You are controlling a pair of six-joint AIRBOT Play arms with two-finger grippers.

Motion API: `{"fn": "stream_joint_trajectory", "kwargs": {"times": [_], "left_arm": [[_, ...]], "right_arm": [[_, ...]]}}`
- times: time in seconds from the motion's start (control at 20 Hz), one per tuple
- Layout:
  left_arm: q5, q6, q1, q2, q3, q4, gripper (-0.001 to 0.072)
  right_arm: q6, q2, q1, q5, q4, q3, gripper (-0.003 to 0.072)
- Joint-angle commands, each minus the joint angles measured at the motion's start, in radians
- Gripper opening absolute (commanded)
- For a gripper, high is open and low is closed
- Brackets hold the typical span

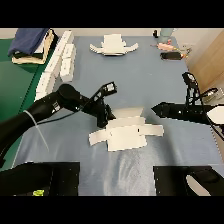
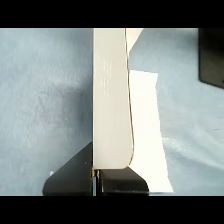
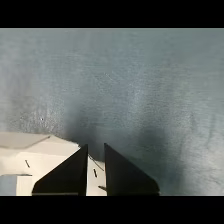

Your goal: Fold the box.

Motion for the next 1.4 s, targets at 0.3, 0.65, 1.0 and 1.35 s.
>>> {"fn": "stream_joint_trajectory", "kwargs": {"times": [0.3,0.65,1.0,1.35], "left_arm": [[0.273,0.436,-0.135,0.121,-0.296,-0.269,0.0010],[0.283,0.436,-0.135,0.121,-0.336,-0.266,0.0014],[0.342,0.558,-0.135,0.216,-0.319,-0.274,0.0011],[0.509,0.586,-0.240,0.215,-0.393,-0.282,0.0009]], "right_arm": [[0.016,-0.071,0.002,-0.028,0.014,0.002,0.0150],[0.014,-0.083,0.002,-0.026,0.031,0.002,0.0151],[0.014,-0.083,0.002,-0.025,0.037,0.002,0.0150],[0.013,-0.083,0.002,-0.039,0.063,0.002,0.0151]]}}
